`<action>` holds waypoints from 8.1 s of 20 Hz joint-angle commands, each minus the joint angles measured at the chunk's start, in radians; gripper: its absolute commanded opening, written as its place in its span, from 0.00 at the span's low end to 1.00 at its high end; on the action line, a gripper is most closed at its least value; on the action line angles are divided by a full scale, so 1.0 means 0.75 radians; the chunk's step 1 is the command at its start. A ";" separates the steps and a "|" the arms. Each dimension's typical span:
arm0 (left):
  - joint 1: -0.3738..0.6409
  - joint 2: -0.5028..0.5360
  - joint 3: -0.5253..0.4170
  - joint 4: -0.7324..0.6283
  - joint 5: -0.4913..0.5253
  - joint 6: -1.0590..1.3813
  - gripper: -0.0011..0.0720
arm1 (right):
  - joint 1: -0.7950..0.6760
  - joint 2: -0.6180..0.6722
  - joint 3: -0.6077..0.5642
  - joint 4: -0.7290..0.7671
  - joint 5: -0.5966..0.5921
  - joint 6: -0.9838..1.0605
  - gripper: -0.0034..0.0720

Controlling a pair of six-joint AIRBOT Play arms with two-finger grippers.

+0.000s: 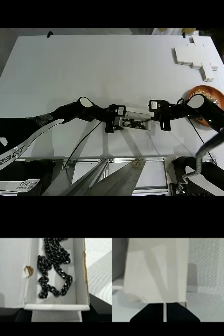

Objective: Fold the box and place the chain.

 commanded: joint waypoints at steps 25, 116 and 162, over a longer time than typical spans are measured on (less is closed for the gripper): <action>-0.001 0.001 0.001 0.001 0.001 0.001 0.55 | 0.602 0.268 0.062 0.459 -0.314 0.676 0.06; -0.001 0.001 0.001 0.001 0.001 0.001 0.55 | 0.033 0.221 -0.158 -0.108 -0.053 0.207 0.44; -0.001 0.001 0.001 0.001 0.001 0.001 0.55 | 0.241 0.246 0.487 -0.123 0.381 0.886 0.28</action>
